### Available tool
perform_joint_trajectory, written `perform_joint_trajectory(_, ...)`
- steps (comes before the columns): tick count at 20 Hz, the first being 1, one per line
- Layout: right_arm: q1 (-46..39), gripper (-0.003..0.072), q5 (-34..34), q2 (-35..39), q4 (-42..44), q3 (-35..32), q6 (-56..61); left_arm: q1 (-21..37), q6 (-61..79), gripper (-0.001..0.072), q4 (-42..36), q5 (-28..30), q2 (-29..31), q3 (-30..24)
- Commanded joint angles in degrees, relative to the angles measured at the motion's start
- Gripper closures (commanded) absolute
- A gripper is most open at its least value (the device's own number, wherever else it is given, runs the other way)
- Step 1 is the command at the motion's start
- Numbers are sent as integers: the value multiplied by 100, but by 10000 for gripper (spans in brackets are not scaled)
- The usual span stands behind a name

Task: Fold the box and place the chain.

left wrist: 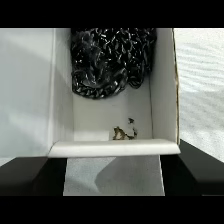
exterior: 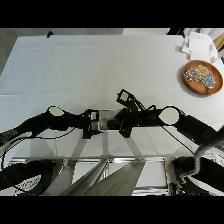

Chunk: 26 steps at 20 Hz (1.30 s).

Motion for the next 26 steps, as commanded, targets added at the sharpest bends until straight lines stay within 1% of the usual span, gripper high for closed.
perform_joint_trajectory(1,15,405,291,66,-144,192,39,4,0,455,2,0,2,2)
perform_joint_trajectory(4,15,419,654,212,-516,601,39,4,0,455,2,2,0,2)
perform_joint_trajectory(6,15,596,1043,254,-876,1008,35,4,2,455,2,0,2,2)
perform_joint_trajectory(7,15,613,1178,251,-1108,1207,33,4,0,455,2,0,2,2)
perform_joint_trajectory(8,-31,613,1200,251,-1281,1355,35,4,0,455,2,0,2,2)
perform_joint_trajectory(10,-278,649,1051,249,-1316,1486,-13,4,0,455,2,2,2,2)
perform_joint_trajectory(12,-614,649,702,190,-1322,1497,-24,4,0,455,2,2,0,2)
perform_joint_trajectory(14,-911,649,599,-70,-1322,1497,-26,4,2,455,2,2,2,2)
perform_joint_trajectory(16,-1073,649,868,-507,-1375,1497,-26,4,0,455,2,2,2,2)
perform_joint_trajectory(20,-1080,650,1541,-1329,-1639,1497,-28,4,2,455,2,2,2,2)
perform_joint_trajectory(22,-1080,650,1700,-1451,-1641,1495,-35,4,0,455,2,2,2,2)
perform_joint_trajectory(26,-1078,650,2083,-1338,-1641,1495,-321,4,0,455,2,0,2,2)
